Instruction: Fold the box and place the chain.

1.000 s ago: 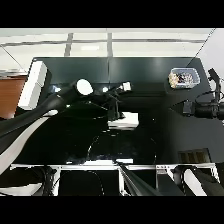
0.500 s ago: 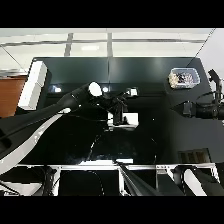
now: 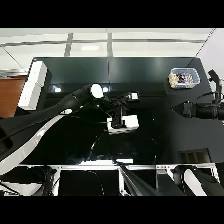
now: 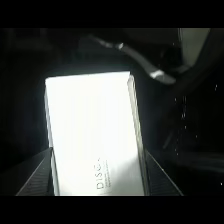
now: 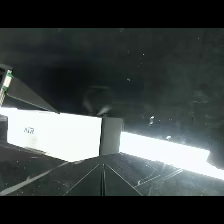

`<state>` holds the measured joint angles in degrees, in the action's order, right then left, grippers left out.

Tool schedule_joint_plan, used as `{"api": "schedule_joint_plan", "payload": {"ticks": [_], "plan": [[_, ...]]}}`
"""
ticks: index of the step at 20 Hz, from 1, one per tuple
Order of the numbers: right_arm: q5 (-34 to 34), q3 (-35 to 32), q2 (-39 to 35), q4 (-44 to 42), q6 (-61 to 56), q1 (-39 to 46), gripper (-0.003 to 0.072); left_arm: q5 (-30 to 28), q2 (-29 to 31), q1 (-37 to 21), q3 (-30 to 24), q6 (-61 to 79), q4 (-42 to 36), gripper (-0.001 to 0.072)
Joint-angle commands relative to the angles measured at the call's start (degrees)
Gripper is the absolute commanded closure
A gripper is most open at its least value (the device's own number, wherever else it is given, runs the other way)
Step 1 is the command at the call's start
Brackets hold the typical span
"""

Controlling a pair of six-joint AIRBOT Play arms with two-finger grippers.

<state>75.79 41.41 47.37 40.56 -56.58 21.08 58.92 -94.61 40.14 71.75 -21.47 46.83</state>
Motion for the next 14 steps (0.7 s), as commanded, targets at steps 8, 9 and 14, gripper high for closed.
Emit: {"api": "schedule_joint_plan", "payload": {"ticks": [8,9,14], "plan": [[-0.3,0.0,0.0,0.1,0.0,0.0,0.0669,-6.8,-0.2,4.5,0.0,-21.4,17.2,0.0000],[-0.6,0.0,0.0,0.1,0.0,0.0,0.0669,-6.0,-0.3,5.1,0.0,-22.7,20.3,0.0000],[-1.0,0.0,0.0,0.1,0.0,0.0,0.0669,6.1,0.5,3.9,5.4,-30.7,30.0,0.0304]]}}
